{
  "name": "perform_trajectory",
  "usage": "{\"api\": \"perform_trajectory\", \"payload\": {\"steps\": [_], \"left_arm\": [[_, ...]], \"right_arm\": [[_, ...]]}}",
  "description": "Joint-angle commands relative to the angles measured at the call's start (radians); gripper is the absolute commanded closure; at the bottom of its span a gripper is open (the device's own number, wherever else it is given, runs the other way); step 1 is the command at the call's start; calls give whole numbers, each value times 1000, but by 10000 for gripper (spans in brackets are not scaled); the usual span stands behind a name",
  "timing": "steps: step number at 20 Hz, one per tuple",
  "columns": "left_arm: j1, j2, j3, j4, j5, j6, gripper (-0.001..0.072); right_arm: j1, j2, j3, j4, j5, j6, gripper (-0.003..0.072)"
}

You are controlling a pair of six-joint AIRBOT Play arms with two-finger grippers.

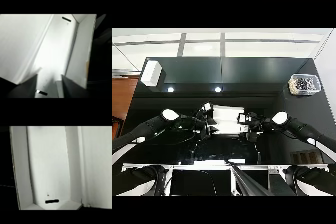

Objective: Fold the box and place the chain.

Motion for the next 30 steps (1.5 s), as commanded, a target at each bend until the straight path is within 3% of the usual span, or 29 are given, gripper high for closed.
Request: {"api": "perform_trajectory", "payload": {"steps": [1, 2, 3, 4, 5, 6, 9, 12, 14, 16, 18, 20, 22, 25, 28, 30], "left_arm": [[-2, -6, 0, 2, 3, 7, 526], [-2, -6, 2, 33, 1, 6, 568], [-2, -6, 2, 37, 0, 4, 448], [-2, -5, 4, 40, -1, 4, 441], [0, 1, 11, 65, -2, -5, 588], [6, 16, 24, 118, -12, -36, 682], [92, 119, 60, 341, -55, -291, 683], [254, 269, 62, 633, -51, -671, 682], [384, 327, 58, 712, -97, -745, 682], [511, 318, 42, 703, -117, -1120, 682], [597, 255, 19, 671, -245, -1422, 682], [628, 157, -7, 497, -403, -1355, 682], [591, 60, -42, 381, -411, -1277, 684], [458, -53, -45, 333, -331, -1244, 684], [372, -121, -45, 152, -274, -1100, 683], [345, -141, -43, 13, -288, -974, 683]], "right_arm": [[1, 0, 0, 0, 0, 0, 387], [1, 0, 0, 0, 0, 0, 387], [1, 0, 0, 0, 0, 0, 387], [1, 0, 0, 0, 0, 0, 388], [1, 0, 0, 0, 0, 0, 387], [1, 0, 0, 0, 0, 0, 387], [1, 0, 0, 0, 0, 0, 387], [1, 0, 0, 0, 0, 0, 388], [1, 0, 0, 0, 0, 0, 388], [1, 0, 0, 0, 0, 0, 387], [1, 0, 0, 0, 0, 0, 387], [1, 0, 0, 0, 0, 0, 387], [1, 0, 0, 0, 0, 0, 388], [1, 0, 0, 0, 0, 0, 387], [1, 0, 0, 0, 0, 0, 388], [1, 0, 0, 0, 0, 0, 387]]}}
